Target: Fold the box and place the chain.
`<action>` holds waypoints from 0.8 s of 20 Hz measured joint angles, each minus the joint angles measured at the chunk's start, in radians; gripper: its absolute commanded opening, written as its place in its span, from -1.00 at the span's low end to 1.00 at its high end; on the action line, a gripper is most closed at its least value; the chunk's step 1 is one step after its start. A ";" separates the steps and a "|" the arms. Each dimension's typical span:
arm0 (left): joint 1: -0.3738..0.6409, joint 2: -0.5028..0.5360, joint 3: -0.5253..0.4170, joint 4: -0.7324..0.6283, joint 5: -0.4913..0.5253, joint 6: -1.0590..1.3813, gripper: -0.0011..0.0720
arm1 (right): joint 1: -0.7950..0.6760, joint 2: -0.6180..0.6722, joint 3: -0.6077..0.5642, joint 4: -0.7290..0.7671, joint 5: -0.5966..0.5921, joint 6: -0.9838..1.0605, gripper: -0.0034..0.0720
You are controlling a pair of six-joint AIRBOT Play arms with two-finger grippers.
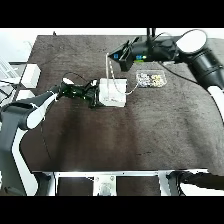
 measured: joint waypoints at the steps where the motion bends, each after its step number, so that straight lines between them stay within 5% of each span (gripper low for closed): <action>1: 0.000 0.000 0.000 0.000 0.000 0.000 0.09 | 0.000 -0.018 -0.019 0.000 -0.008 0.006 -0.88; 9: 0.000 0.000 0.000 0.000 0.000 0.000 0.09 | 0.003 -0.153 -0.258 0.001 -0.139 0.018 -0.88; 10: 0.000 0.000 0.000 0.000 0.000 0.000 0.09 | 0.003 -0.166 -0.284 0.001 -0.148 0.015 -0.76; 12: 0.000 0.000 0.000 0.000 0.000 0.000 0.09 | 0.002 -0.182 -0.318 0.003 -0.163 0.010 0.21; 16: 0.000 0.000 0.000 0.000 0.000 0.000 0.09 | -0.026 -0.157 -0.345 0.003 -0.172 0.007 0.25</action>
